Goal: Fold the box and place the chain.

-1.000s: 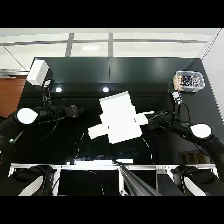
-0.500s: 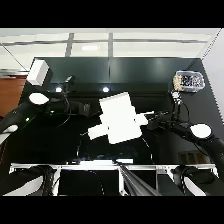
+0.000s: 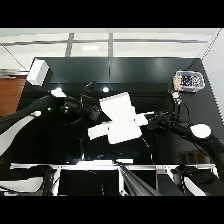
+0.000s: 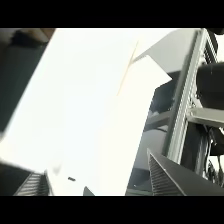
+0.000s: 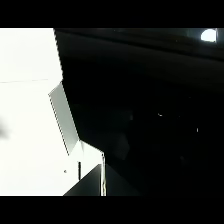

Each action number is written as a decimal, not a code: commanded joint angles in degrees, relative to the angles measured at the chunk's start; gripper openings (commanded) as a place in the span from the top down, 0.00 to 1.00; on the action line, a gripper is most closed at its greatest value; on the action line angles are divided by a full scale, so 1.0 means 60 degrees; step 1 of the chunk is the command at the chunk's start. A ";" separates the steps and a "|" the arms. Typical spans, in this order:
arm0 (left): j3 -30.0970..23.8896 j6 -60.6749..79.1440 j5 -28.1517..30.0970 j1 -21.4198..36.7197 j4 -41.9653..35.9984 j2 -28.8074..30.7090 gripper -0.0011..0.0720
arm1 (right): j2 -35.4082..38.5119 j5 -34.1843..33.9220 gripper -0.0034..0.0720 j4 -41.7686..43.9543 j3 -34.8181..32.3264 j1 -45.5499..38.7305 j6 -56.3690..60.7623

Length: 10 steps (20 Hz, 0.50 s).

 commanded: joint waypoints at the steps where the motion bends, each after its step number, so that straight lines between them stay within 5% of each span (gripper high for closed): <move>1: 0.0623 0.0361 -0.0510 -0.0251 0.0015 -0.0765 0.08 | 0.0004 0.0029 0.93 0.0004 -0.0007 0.0011 0.0000; 3: 0.0943 0.0346 -0.1093 -0.0248 0.0557 -0.1060 0.17 | 0.0004 0.0036 0.93 0.0004 -0.0007 0.0011 0.0000; 5: 0.1086 0.0364 -0.1027 -0.0291 0.1045 -0.1191 0.51 | 0.0004 0.0142 0.93 0.0000 -0.0007 0.0011 0.0000; 8: 0.1253 0.0681 -0.0849 -0.0288 0.1115 -0.1217 0.89 | 0.0004 0.0353 0.93 -0.0022 -0.0007 0.0011 0.0000; 9: 0.1315 0.0903 -0.0892 -0.0288 0.1115 -0.1217 0.94 | 0.0004 0.0382 0.92 -0.0036 -0.0007 0.0011 -0.0004; 10: 0.1384 0.1013 -0.0918 -0.0288 0.1140 -0.1209 0.94 | 0.0004 0.0375 0.68 -0.0051 -0.0007 0.0007 -0.0007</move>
